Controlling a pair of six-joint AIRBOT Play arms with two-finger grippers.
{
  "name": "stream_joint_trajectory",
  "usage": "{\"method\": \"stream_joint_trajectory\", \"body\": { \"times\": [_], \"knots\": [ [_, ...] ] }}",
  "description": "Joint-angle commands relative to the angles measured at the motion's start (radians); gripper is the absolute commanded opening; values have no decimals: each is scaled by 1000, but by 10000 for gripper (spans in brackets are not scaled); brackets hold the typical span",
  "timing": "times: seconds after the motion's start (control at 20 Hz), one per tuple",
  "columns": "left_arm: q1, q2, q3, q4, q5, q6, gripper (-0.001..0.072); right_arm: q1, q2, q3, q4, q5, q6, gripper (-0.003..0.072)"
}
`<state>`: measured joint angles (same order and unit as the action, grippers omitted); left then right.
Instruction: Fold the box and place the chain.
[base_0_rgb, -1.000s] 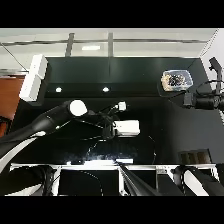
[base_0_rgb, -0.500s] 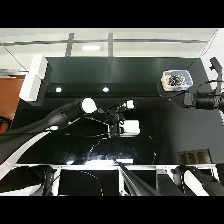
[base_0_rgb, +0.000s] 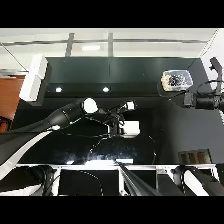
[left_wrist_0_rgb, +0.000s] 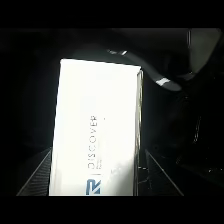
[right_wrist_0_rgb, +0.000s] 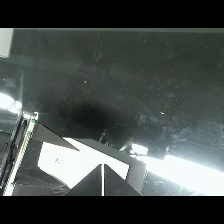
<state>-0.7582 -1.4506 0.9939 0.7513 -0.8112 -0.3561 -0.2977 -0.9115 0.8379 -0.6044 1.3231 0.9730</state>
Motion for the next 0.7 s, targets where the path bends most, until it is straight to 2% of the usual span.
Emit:
{"method": "stream_joint_trajectory", "body": {
  "times": [0.0,0.3,0.65],
  "knots": [
    [-2,-1,1,0,-4,0,711,-1,1,1,0,0,0,10],
    [-33,-4,0,64,21,0,712,-1,1,1,0,0,0,10],
    [-85,-91,0,80,115,0,711,-1,1,1,0,0,0,10]
  ]
}}
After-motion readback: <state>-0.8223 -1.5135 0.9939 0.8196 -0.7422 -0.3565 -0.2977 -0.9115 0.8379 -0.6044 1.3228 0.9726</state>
